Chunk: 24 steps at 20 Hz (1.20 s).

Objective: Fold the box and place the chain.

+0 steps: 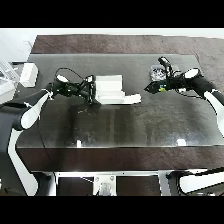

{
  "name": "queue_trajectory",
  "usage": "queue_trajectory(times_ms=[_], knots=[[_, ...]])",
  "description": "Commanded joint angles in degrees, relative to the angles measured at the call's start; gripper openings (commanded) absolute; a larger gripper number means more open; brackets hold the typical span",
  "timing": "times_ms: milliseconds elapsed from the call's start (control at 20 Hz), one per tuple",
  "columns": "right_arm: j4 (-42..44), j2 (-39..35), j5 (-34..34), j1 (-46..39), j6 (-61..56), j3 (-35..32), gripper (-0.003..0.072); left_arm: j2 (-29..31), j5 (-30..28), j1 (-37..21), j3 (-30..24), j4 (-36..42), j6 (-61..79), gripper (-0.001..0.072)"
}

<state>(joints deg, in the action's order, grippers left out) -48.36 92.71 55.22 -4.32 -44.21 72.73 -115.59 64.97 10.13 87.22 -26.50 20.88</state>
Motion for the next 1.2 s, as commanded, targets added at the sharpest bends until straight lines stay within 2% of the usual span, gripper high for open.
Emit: queue_trajectory(times_ms=[0,500,600,800,1150], knots=[[-7.5,0.2,-0.1,-0.2,-12.1,-0.1,0.0006,0.0,0.0,0.0,0.0,0.0,0.0,0.0533],[-3.7,7.2,1.6,4.7,-13.6,-0.1,0.0006,0.0,0.0,0.0,0.0,0.0,0.0,0.0532],[-2.4,7.3,1.8,5.5,-13.7,0.1,0.0006,0.0,0.0,0.0,0.0,0.0,0.0,0.0533],[7.9,7.1,5.8,7.1,-13.6,2.2,0.0006,0.0,0.0,0.0,0.0,0.0,0.0,0.0532],[8.4,7.1,8.6,9.5,-11.0,4.1,0.0006,0.0,0.0,0.0,0.0,0.0,0.0,0.0532]])
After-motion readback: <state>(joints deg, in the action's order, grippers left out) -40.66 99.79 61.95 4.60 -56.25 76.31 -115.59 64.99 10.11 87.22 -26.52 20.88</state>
